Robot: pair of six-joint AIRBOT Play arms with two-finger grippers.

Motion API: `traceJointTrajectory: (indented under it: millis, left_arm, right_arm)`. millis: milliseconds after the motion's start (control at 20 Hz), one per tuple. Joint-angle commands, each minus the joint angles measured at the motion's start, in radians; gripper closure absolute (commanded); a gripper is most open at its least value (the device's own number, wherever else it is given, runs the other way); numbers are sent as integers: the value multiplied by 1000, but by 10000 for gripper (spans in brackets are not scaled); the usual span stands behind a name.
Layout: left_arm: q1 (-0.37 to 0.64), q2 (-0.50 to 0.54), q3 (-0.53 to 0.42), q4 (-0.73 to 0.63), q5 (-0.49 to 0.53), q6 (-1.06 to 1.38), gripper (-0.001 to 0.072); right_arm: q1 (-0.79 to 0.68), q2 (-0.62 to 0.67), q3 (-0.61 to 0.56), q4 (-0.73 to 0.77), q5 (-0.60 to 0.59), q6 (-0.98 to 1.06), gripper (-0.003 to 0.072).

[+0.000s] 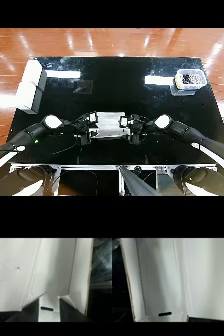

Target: Fold the box and place the chain.

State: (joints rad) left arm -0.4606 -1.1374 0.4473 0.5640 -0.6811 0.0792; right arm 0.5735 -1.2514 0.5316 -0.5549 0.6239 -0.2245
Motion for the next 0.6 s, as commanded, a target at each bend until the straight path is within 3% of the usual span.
traceJointTrajectory:
  millis: [0,50,100,250,300,550]
  left_arm:
    - [0,0,0,-2,-3,0,316]
    - [0,0,0,-2,-3,0,216]
    - [0,0,0,-1,-3,0,239]
    - [3,0,1,5,5,0,607]
    - [11,0,1,13,8,0,686]
    - [125,45,2,22,-11,-121,688]
  right_arm:
    - [1,0,0,0,1,0,108]
    - [1,0,0,1,1,0,108]
    - [1,0,0,1,1,0,108]
    - [1,0,0,1,1,0,108]
    - [1,0,0,1,0,0,108]
    - [1,0,0,3,0,0,108]
